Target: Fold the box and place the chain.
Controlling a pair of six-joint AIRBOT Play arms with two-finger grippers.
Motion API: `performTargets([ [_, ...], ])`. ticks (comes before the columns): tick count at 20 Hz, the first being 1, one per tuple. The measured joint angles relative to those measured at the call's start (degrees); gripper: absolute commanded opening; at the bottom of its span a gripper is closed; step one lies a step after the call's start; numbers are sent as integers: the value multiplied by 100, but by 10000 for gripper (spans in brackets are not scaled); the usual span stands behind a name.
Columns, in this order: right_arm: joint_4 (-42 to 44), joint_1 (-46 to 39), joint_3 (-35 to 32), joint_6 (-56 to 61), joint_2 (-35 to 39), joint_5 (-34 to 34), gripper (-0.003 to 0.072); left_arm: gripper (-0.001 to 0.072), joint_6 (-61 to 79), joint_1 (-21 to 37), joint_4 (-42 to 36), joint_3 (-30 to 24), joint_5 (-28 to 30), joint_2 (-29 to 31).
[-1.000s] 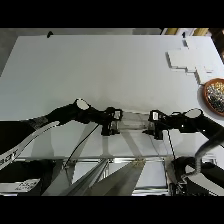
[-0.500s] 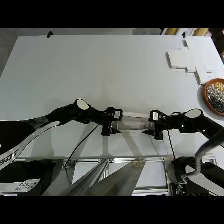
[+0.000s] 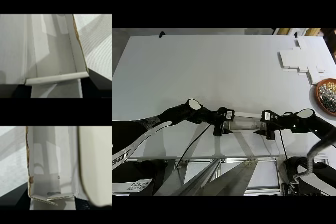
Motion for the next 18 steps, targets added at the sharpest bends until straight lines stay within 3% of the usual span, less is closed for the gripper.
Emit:
performTargets([
  [14, 0, 0, -2, -9, 0, -42, 340, 134, 2, 0, 9, 0, -26, 0],
  [15, -2, 0, -2, -11, 0, -63, 311, 134, 4, 0, 9, 0, -26, 2],
  [16, -7, 0, -2, -13, 0, -79, 216, 134, 4, 0, 9, 0, -26, 0],
  [18, -31, 2, -2, -11, 0, -105, 192, 134, 4, 0, 9, 0, -24, 0],
])
